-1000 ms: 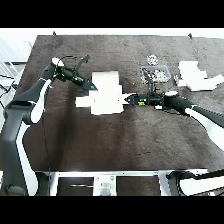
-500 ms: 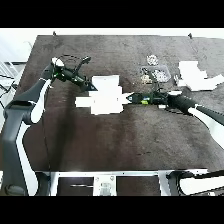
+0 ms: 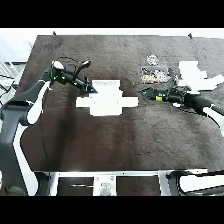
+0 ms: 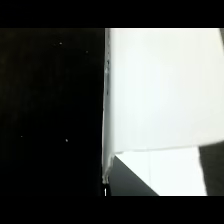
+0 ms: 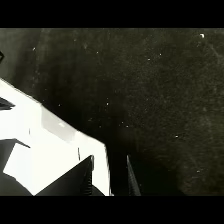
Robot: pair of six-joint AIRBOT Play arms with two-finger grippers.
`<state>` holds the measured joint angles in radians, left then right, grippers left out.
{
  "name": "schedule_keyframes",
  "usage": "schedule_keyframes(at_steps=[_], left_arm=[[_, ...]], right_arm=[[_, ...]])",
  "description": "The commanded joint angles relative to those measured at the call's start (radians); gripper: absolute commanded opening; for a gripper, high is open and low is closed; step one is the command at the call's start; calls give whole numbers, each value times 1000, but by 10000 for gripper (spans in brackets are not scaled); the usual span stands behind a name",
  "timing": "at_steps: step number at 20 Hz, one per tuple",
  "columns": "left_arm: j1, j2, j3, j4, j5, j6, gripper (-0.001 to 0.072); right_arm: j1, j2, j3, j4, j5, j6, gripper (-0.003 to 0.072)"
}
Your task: Fold the box and place the chain.
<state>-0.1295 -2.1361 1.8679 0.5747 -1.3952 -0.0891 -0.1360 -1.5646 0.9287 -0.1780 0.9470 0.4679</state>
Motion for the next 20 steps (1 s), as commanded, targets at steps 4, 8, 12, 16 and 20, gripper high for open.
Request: schedule_keyframes(at_steps=[4,8,12,16,20], left_arm=[[-3,12,-85,-14,124,137,13],[-3,6,-85,-14,125,177,17],[-3,6,-85,-5,124,177,17],[-3,6,-85,20,120,177,18],[-3,6,-84,19,117,175,19]], right_arm=[[-12,1,0,3,15,-28,273],[3,1,0,3,6,-42,285],[29,1,-3,13,-47,-129,305],[37,9,-3,68,-48,-273,305],[46,63,-3,92,-44,-406,305]])
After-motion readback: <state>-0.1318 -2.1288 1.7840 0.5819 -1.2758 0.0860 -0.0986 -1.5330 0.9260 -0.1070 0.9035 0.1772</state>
